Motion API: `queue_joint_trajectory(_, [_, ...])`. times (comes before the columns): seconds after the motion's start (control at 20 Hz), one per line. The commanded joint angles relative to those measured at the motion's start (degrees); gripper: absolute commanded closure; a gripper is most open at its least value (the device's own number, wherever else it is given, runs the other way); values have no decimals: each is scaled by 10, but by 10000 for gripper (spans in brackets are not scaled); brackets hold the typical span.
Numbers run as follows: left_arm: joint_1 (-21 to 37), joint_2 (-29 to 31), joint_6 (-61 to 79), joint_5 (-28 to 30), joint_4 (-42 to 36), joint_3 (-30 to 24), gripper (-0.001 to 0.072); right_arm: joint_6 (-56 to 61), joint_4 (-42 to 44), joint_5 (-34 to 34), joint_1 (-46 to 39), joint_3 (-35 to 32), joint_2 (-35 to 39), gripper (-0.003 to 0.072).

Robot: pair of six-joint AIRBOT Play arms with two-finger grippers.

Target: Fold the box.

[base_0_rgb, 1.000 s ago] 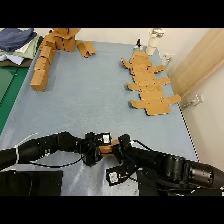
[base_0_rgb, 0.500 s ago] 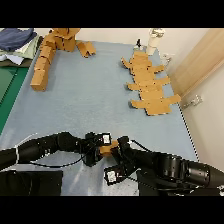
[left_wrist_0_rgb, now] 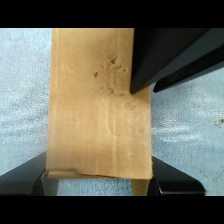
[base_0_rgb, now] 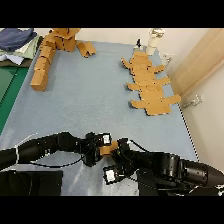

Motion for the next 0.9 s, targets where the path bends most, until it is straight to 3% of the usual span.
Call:
queue_joint_trajectory(0.0, [0,0,0,1,0,0,264,0,-8,-3,0,1,9,378])
queue_joint_trajectory(0.2, [0,0,0,1,0,0,264,17,-8,-39,0,21,35,378])
queue_joint_trajectory(0.3, [0,0,0,1,0,0,264,92,4,-65,0,31,52,389])
queue_joint_trajectory(0.35, [0,0,0,1,0,0,264,170,28,-87,0,35,60,422])
queue_joint_trajectory(0.45, [0,0,0,1,0,0,264,376,103,-133,0,35,69,686])
queue_joint_trajectory(0.6, [0,0,0,1,0,0,264,536,195,-160,-1,13,69,687])
queue_joint_trajectory(0.7, [0,0,0,1,0,0,264,605,247,-107,-2,-28,70,687])
queue_joint_trajectory(0.85, [0,0,0,1,0,0,264,735,288,70,-25,-91,76,687])
